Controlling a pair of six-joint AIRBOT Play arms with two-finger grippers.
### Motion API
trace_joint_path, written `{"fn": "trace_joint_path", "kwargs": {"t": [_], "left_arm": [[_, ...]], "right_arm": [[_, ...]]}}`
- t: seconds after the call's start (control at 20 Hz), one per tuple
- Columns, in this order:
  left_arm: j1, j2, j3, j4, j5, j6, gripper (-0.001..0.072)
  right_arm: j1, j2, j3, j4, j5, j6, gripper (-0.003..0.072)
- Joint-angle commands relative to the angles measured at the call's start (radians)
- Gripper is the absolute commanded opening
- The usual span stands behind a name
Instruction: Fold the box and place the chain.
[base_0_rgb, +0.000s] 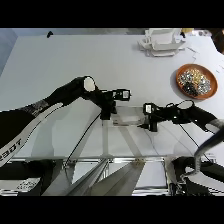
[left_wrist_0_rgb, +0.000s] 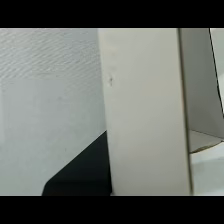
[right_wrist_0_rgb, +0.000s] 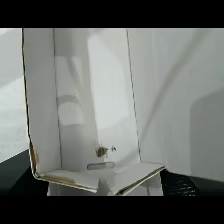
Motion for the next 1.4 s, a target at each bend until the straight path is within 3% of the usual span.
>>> {"fn": "trace_joint_path", "kwargs": {"t": [0.0,0.2,0.3,0.5,0.8,0.9,1.1,1.25,1.35], "left_arm": [[0.0,-0.013,0.001,-0.012,-0.001,0.0,0.0004],[0.0,-0.014,0.001,-0.014,-0.001,0.001,0.0004],[0.0,-0.014,0.001,-0.014,-0.001,0.001,0.0004],[0.0,-0.014,0.001,-0.014,-0.001,0.0,0.0005],[0.0,-0.014,0.001,-0.014,0.0,0.0,0.0011],[0.0,-0.014,0.001,-0.014,0.009,0.0,0.0008],[0.0,-0.013,0.001,-0.015,0.018,-0.001,0.0012],[0.0,-0.013,0.001,-0.014,0.013,-0.01,0.0164],[0.001,-0.012,0.001,-0.01,-0.016,-0.01,0.0163]], "right_arm": [[0.0,-0.002,0.0,0.01,0.0,-0.005,0.0668],[0.0,-0.002,0.0,0.01,0.0,-0.005,0.0525],[0.0,-0.002,0.0,0.006,-0.003,-0.004,0.051],[0.0,-0.002,0.0,0.005,-0.008,-0.004,0.0399],[0.0,-0.002,-0.001,-0.03,-0.014,0.004,0.0391],[0.0,-0.002,-0.001,-0.03,-0.009,0.022,0.0339],[0.0,-0.002,-0.001,-0.031,-0.009,0.022,0.0331],[0.0,-0.002,-0.001,-0.032,-0.011,0.022,0.0333],[0.0,-0.002,-0.001,-0.033,-0.012,0.022,0.0334]]}}
